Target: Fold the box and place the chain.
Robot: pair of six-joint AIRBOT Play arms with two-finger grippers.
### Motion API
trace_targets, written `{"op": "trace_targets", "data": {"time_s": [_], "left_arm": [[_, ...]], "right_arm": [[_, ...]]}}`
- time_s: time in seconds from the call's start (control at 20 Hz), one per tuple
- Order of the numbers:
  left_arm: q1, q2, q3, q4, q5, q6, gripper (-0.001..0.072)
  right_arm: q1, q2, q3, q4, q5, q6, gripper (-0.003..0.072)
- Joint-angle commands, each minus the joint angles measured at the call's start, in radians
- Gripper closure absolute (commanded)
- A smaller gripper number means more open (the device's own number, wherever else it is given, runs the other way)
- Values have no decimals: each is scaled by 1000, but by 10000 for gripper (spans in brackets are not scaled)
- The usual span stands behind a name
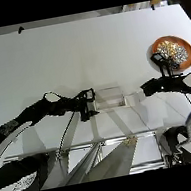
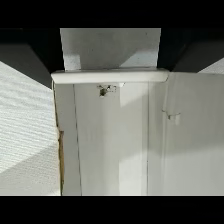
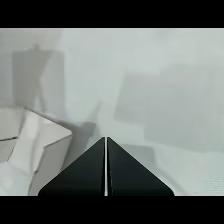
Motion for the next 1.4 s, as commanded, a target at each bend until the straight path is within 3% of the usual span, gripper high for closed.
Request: {"op": "trace_targets", "data": {"time_s": [0.0,0.3,0.5,0.7,0.75,0.85,1.1,1.35], "left_arm": [[0,0,0,0,0,0,399],[0,0,0,0,0,0,399],[0,0,0,0,0,0,399],[0,0,0,0,0,0,399],[0,0,0,0,0,0,399],[0,0,0,0,0,0,399],[0,0,0,0,0,0,399],[0,0,0,0,0,0,399]], "right_arm": [[-43,-92,0,6,56,143,674],[87,-246,0,76,116,142,674],[105,-240,0,170,140,111,674],[105,-145,0,218,175,86,674],[105,-114,0,219,176,86,653],[105,-75,0,248,181,87,482],[124,-68,0,285,193,86,447],[232,-68,0,285,86,122,411]]}}
